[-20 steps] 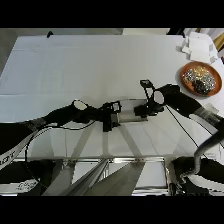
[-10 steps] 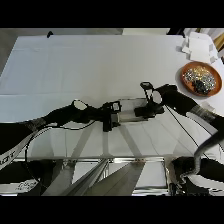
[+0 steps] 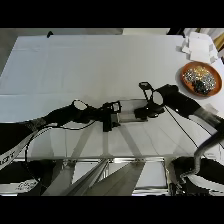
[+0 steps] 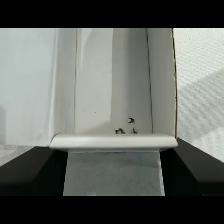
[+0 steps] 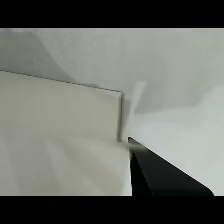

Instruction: Fold the box and place the chain.

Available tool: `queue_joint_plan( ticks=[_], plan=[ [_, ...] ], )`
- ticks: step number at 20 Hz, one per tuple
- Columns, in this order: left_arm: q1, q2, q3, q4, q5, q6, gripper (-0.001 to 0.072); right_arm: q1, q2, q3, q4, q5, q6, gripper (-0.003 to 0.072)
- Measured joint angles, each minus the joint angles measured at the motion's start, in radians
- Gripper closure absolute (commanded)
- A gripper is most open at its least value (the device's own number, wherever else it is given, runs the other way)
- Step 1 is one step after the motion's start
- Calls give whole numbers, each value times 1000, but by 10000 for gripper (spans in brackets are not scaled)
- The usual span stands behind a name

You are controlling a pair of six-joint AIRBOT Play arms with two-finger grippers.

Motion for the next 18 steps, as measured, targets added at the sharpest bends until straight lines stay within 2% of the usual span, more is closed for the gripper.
queue_joint_plan(
  ticks=[4, 7, 9, 13, 18],
  plan=[
    [0, 0, 0, 0, 0, -1, 457, -42, 167, 3, -48, 14, -44, 379],
    [0, 0, 0, 0, -1, -2, 457, -142, 272, 32, -92, 20, -89, 479],
    [0, 0, 0, 0, -1, -2, 457, -252, 297, 73, -118, 11, -132, 500],
    [0, 0, 0, 0, -1, -1, 457, -505, 238, 188, -137, -24, -241, 501],
    [0, 0, 0, 0, -1, -1, 457, -776, 31, 336, -147, -70, -306, 515]
  ],
)
